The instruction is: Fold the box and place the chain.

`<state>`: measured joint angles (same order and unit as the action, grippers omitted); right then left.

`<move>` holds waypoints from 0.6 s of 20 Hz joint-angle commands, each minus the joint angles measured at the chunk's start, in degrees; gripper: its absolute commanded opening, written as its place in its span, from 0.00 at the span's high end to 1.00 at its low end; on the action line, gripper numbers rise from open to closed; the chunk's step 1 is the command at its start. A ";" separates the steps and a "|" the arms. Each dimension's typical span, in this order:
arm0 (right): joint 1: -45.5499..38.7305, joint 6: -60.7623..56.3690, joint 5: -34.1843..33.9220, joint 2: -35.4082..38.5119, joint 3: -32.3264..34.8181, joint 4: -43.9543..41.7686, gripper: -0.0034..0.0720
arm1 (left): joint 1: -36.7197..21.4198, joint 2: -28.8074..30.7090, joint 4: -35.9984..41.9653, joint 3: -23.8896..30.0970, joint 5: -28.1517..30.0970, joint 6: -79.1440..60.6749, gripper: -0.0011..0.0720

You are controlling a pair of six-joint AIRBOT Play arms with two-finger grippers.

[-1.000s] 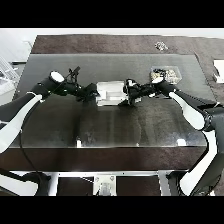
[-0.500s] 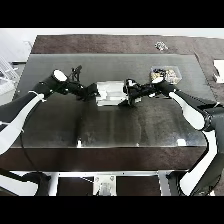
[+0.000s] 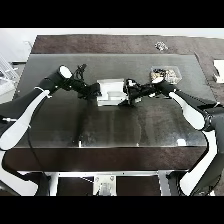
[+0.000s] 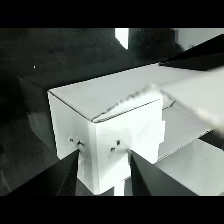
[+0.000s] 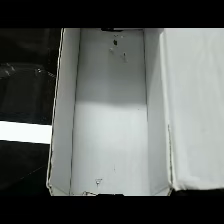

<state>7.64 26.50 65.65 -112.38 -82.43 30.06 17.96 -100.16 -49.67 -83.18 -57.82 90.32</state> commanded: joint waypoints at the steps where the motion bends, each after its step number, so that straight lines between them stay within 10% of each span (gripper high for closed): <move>1: 0.04 0.09 0.00 -0.02 0.02 -0.02 0.19 | 0.96 -1.88 -1.42 -2.80 -1.86 1.77 0.48; 12: 0.04 0.09 0.00 -0.02 0.02 -0.02 0.19 | 2.84 -1.88 -10.67 -3.48 -1.44 8.28 0.48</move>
<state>7.64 26.61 65.63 -112.36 -82.43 30.13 20.58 -101.93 -57.47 -86.59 -58.98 97.03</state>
